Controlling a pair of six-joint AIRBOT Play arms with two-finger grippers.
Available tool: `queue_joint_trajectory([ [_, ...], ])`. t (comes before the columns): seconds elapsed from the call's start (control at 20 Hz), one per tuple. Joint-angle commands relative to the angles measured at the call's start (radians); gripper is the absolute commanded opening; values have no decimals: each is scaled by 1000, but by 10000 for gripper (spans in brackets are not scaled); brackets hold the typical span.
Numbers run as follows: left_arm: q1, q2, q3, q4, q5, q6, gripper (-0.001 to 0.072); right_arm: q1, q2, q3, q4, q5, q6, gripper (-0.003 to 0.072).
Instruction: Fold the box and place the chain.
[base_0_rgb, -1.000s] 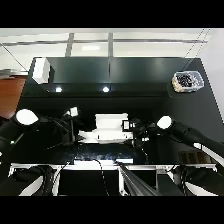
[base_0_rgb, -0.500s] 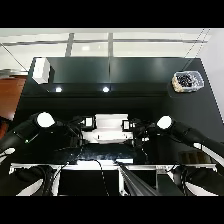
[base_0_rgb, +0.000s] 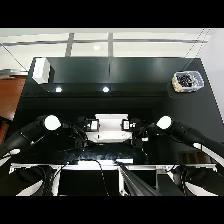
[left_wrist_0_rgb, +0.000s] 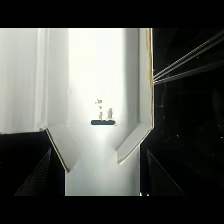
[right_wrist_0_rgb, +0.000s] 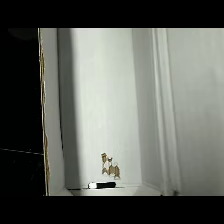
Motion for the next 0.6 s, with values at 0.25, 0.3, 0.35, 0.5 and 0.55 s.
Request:
queue_joint_trajectory([
  [0.25,-19,-2,0,-28,27,0,543,0,0,0,0,-1,1,236],
  [0.3,-20,-2,0,-27,27,0,510,0,0,0,0,-1,1,236],
  [0.35,-20,-2,0,-28,27,0,460,0,0,0,0,-1,1,236],
  [0.5,-20,-2,0,-33,24,0,357,0,0,0,0,-1,1,236],
  [0.55,-21,-2,0,-36,24,0,356,0,0,0,0,-1,1,236],
])
